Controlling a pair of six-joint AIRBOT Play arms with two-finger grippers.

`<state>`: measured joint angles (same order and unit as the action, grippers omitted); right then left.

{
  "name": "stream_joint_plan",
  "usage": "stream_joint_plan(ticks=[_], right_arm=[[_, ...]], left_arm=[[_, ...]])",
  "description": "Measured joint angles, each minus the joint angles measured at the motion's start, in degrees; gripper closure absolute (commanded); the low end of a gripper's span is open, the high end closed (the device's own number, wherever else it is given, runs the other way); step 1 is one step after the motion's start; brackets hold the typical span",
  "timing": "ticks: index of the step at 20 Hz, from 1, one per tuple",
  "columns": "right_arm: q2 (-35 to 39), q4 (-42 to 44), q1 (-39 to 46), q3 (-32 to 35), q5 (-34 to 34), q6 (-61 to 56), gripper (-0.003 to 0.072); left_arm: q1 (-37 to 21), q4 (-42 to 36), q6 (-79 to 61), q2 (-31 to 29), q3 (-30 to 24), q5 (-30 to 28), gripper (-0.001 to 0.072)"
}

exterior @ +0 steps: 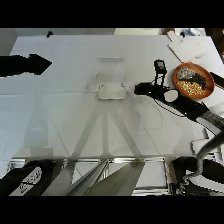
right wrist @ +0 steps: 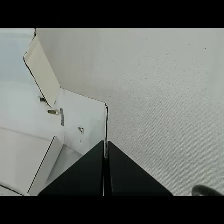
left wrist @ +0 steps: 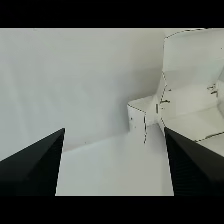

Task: Fold the box and place the chain.

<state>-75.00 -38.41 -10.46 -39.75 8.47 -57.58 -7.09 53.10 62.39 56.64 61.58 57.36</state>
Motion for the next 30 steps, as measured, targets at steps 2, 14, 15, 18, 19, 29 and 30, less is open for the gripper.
stream_joint_plan(ticks=[2, 14, 15, 18, 19, 29, 30], right_arm=[[0.0, 0.0, 0.0, 0.0, 0.0, 0.0, 0.0666], [0.0, 0.0, 0.0, 0.0, 0.0, 0.0, 0.0666], [0.0, 0.0, 0.0, 0.0, 0.0, 0.0, 0.0666], [0.0, 0.0, 0.0, 0.0, 0.0, 0.0, 0.0666], [0.0, 0.0, 0.0, 0.0, -0.1, 0.0, 0.0666], [0.0, 0.0, 0.0, 0.0, -0.2, 0.0, 0.0666], [0.0, 0.0, 0.0, 0.0, -0.2, 0.0, 0.0666]], left_arm=[[0.0, -0.1, 1.4, 0.0, 0.0, 0.1, 0.0018], [6.3, -0.7, -12.2, 15.3, 6.4, 0.3, 0.0017], [7.7, -0.9, -13.4, 20.0, 9.9, 2.6, 0.0016], [11.5, -2.5, -16.3, 34.3, 21.6, 9.6, 0.0015], [12.5, -3.5, -17.0, 38.9, 25.5, 11.1, 0.0015], [16.2, -19.1, -23.1, 58.9, 39.4, 7.3, 0.0017], [16.7, -19.9, -24.2, 59.2, 39.6, 7.0, 0.0017]])
